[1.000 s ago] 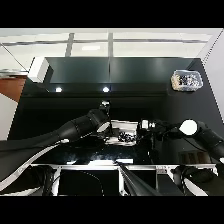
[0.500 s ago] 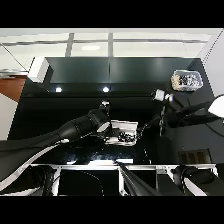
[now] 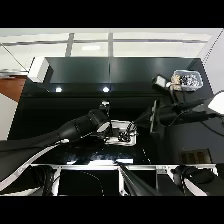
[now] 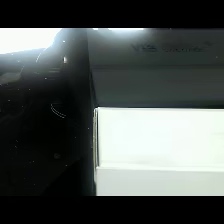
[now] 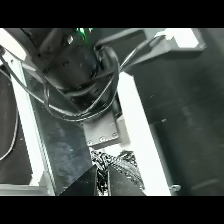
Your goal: Fold the box and place the chain.
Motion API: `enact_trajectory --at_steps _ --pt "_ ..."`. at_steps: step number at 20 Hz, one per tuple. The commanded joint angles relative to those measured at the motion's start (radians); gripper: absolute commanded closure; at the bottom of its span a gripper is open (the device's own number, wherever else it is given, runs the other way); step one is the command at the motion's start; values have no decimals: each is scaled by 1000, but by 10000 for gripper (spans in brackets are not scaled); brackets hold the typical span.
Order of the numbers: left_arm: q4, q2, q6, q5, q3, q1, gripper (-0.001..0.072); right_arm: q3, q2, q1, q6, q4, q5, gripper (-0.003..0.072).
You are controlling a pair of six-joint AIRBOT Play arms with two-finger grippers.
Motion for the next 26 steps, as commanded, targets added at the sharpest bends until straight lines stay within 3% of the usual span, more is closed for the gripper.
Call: enact_trajectory --at_steps 1,2,3,4,8,10,11,13,15,17,21,26 --pt "0 -1 0 0 0 0 680 -90 -22 55 7 22 -94 643" --pt "0 -1 0 0 0 0 679 -101 -22 56 7 16 -106 476" --pt "0 -1 0 0 0 0 679 -99 -21 50 9 0 -106 181" --pt "0 -1 0 0 0 0 679 -91 -18 34 10 -24 -101 117" --pt "0 -1 0 0 0 0 680 -69 13 -123 10 -216 -19 117" --pt "0 -1 0 -1 0 0 679 -116 13 -201 9 -299 -12 117" --pt "0 -1 0 0 0 0 680 -171 12 -225 -6 -297 -62 116" --pt "0 -1 0 -3 0 0 680 -300 12 -227 -102 -229 -222 -27" --pt "0 -1 0 -3 0 0 679 -416 12 -192 -322 -119 -372 -27" --pt "0 -1 0 -2 0 0 679 -492 12 -123 -539 -62 -447 -26" --pt "0 -1 0 -2 0 0 680 -519 -25 -3 -623 -37 -499 -25" --pt "0 -1 0 -2 0 0 680 -519 -106 42 -737 1 -564 -17"
